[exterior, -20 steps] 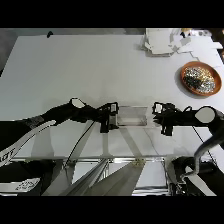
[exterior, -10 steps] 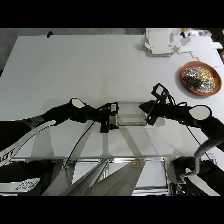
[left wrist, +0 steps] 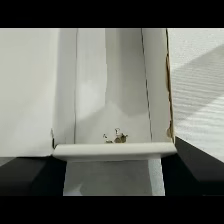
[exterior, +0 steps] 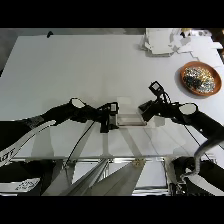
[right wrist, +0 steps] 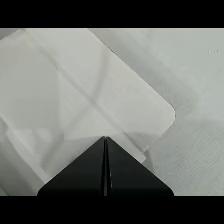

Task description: Fold the box and place the chain.

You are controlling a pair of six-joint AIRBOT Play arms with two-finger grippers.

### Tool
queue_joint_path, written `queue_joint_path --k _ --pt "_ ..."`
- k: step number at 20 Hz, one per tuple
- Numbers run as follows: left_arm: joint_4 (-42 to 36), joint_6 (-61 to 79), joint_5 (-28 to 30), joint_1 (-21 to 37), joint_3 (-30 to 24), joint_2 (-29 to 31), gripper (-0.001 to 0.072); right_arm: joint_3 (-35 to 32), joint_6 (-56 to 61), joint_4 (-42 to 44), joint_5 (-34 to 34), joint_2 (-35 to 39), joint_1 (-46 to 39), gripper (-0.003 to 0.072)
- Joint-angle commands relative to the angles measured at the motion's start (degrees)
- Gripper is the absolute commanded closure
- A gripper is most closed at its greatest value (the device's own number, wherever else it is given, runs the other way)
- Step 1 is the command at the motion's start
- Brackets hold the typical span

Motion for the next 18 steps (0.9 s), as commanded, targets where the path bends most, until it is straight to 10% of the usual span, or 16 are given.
queue_joint_path --k 1,9,18 --pt "0.0 0.1 0.0 0.0 0.0 0.0 0.0558 0.0 0.3 -3.9 3.5 4.8 0.0 0.0669" --pt "0.0 0.1 0.0 0.0 0.0 0.0 0.0558 -0.2 -0.3 -49.0 16.6 16.3 0.1 0.0671" --pt "0.0 0.1 0.0 0.0 0.0 0.0 0.0558 -2.7 -21.7 -32.3 11.2 9.0 0.1 0.0489"
